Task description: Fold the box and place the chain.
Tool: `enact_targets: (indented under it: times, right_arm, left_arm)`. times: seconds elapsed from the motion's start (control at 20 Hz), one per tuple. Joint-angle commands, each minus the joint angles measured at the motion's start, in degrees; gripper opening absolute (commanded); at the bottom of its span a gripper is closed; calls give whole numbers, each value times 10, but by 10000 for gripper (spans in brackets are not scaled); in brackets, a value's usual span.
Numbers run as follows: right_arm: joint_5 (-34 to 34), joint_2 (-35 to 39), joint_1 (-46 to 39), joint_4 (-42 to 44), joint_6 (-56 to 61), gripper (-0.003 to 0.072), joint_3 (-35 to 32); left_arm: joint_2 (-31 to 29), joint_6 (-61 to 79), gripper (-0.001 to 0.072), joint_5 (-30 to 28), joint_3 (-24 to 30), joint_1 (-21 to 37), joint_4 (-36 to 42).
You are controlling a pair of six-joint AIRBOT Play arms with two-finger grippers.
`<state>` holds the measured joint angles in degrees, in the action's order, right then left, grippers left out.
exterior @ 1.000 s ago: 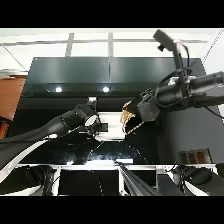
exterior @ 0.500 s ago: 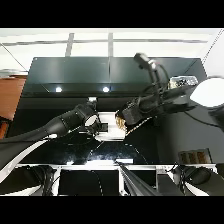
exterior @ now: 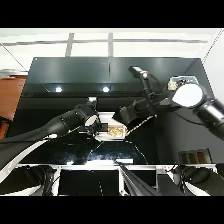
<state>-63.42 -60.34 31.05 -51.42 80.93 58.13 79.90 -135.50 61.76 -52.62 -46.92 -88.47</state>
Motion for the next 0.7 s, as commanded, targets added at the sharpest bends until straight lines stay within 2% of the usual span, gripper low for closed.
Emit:
enact_targets:
  times: [0.0,0.1,0.2,0.3,0.45,0.5,0.65]
  right_arm:
    - [-69,36,-86,-46,-35,652,-2]
    - [-90,62,-150,-145,-57,653,-11]
    - [-89,67,-194,-202,-139,653,-47]
    - [-48,66,-205,-184,-250,654,-116]
    - [50,65,-178,-91,-441,662,-230]
    - [75,65,-163,-71,-501,720,-259]
    - [140,63,-100,-54,-616,720,-312]
  left_arm:
    - [0,0,30,0,0,0,0]
    - [0,0,30,0,0,0,0]
    - [0,0,30,2,0,0,0]
    - [0,0,30,2,0,0,0]
    - [0,0,30,2,0,0,0]
    - [0,0,30,2,0,0,0]
    - [0,0,30,2,0,0,0]
